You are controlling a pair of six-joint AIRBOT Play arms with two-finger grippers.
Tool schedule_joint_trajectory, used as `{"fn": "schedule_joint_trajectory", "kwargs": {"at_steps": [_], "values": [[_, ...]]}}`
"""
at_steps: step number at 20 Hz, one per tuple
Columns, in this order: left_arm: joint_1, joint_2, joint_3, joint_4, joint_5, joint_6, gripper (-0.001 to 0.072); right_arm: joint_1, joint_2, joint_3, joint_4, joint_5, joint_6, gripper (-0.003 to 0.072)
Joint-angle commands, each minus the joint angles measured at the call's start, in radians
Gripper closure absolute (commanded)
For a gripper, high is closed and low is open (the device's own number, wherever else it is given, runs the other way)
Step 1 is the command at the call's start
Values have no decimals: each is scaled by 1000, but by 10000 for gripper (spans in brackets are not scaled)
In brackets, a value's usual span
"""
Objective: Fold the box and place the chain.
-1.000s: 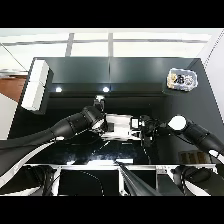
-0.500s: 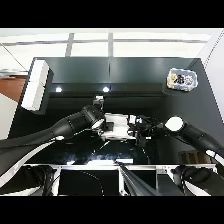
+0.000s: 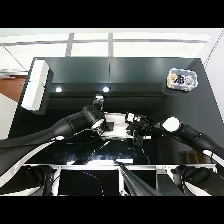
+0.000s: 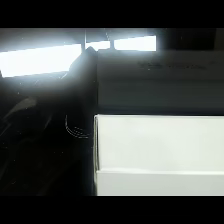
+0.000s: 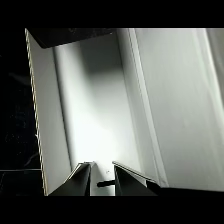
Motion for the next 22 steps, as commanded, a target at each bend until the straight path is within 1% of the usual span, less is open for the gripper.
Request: {"fn": "schedule_joint_trajectory", "kwargs": {"at_steps": [1, 5, 6, 7, 8, 9, 10, 11, 12, 13, 14, 15, 17, 22], "values": [[0, 0, 1, -1, 0, 2, 681, 2, 0, 0, 13, -7, 0, 511], [0, 0, 1, -1, 6, 2, 680, 2, -1, 0, 22, -8, 0, 509], [0, 0, 1, -1, 9, 2, 681, 2, -1, 0, 31, -10, 1, 449], [0, 0, 1, -1, 15, 2, 681, 2, -1, 0, 36, -15, 0, 408], [0, 0, 1, -3, 19, 2, 681, 2, -1, 0, 36, -19, 0, 415], [0, 0, 1, -4, 19, 2, 681, 1, -1, 0, 35, -19, 0, 533], [0, 0, 1, -4, 19, 2, 681, 2, -1, 0, 35, -20, 0, 558], [0, 0, 1, -4, 19, 2, 680, 2, -1, 0, 37, -23, 1, 467], [0, 0, 1, -4, 19, 2, 681, 2, 0, 0, 37, -27, 0, 354], [0, 0, 1, -4, 19, 2, 681, 2, 0, 0, 35, -32, 0, 414], [0, 0, 1, -4, 19, 2, 681, 1, -1, 0, 35, -33, 0, 525], [0, 0, 1, -4, 19, 2, 681, 1, 0, 0, 35, -33, 0, 523], [0, 0, 1, -4, 19, 2, 680, 1, 0, 0, 30, -33, 0, 628], [0, 0, 1, -4, 18, 2, 680, -2, 2, 0, 28, -31, 1, 631]]}}
